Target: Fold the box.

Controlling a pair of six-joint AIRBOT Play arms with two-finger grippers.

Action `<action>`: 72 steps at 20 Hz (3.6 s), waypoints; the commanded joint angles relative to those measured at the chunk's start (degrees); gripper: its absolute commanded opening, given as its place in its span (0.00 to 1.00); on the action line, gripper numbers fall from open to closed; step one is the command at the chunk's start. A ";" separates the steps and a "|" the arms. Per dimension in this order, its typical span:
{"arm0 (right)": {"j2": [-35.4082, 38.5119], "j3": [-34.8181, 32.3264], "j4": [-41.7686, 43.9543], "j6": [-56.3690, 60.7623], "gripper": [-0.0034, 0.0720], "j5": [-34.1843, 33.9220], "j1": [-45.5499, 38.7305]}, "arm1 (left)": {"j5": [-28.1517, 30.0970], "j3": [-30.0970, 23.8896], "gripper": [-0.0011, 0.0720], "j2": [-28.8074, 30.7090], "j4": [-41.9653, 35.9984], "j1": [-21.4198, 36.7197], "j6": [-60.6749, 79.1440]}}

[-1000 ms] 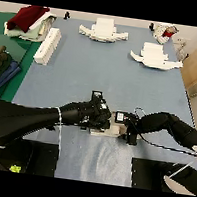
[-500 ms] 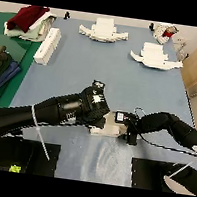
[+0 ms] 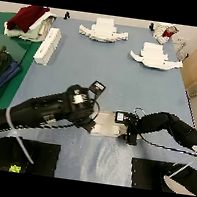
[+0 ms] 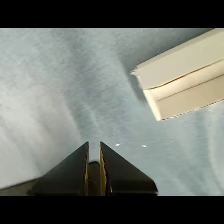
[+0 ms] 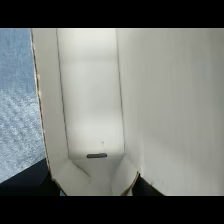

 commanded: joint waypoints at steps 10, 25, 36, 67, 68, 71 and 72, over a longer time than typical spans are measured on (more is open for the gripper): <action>-0.02 -0.02 0.00 0.00 0.72 0.02 0.04 | 33.44 -29.24 0.95 15.43 -34.67 26.32 80.76; -0.02 -0.02 0.00 0.00 0.72 0.02 0.04 | 50.47 -37.13 0.95 4.48 -70.99 26.77 136.65; -0.02 -0.02 0.00 0.00 0.72 0.02 0.04 | 50.90 -36.89 0.95 0.44 -77.35 24.90 142.18; -0.02 -0.02 0.00 0.00 0.72 0.02 0.04 | 50.42 -34.51 0.67 -1.99 -72.41 24.90 135.93; -0.02 -0.02 0.00 0.00 0.72 0.02 0.04 | 50.42 -34.51 0.67 -1.99 -72.41 24.94 135.93; -0.02 -0.02 0.00 0.00 0.72 0.02 0.04 | 50.40 -34.51 0.67 -1.99 -72.41 24.96 135.95; -0.02 -0.02 0.00 0.00 0.72 0.02 0.04 | 50.40 -34.51 0.67 -1.99 -72.41 24.96 135.95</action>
